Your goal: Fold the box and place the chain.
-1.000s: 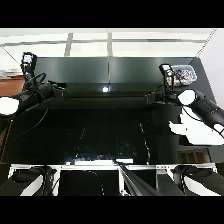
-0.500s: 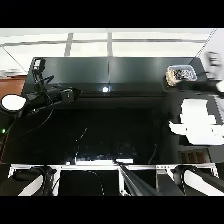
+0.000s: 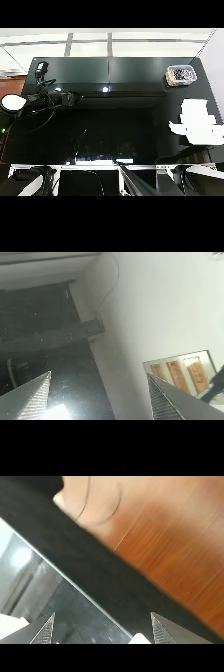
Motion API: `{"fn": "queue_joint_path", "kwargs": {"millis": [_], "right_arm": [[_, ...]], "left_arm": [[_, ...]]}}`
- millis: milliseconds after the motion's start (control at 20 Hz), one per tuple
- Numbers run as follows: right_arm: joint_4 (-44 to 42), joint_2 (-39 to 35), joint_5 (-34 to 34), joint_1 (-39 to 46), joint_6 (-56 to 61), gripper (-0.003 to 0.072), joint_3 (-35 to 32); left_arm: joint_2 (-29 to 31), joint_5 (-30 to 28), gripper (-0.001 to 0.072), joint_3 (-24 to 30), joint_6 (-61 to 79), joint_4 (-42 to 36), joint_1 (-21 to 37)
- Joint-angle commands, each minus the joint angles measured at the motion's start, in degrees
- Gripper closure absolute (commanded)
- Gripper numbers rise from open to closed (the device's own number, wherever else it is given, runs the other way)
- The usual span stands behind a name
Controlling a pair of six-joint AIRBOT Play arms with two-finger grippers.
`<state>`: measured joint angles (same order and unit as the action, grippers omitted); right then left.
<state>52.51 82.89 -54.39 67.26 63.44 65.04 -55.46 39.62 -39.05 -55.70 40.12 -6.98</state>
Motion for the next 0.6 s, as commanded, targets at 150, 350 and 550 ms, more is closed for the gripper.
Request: {"fn": "queue_joint_path", "kwargs": {"millis": [150, 350, 550], "right_arm": [[10.9, 11.9, -19.8, 1.9, -8.6, -0.0034, 10.3], [7.0, 12.3, -24.5, 1.5, -20.5, -0.0034, 10.3], [8.1, 12.4, -27.0, 1.5, -20.7, 0.0120, 10.2]], "left_arm": [[0.0, 0.5, -0.0003, 0.0, 0.0, 0.2, 0.1], [0.0, 0.2, -0.0002, 0.0, 0.0, 0.2, 0.1], [0.0, 0.2, -0.0002, 0.0, 0.0, 0.2, 0.1]]}}
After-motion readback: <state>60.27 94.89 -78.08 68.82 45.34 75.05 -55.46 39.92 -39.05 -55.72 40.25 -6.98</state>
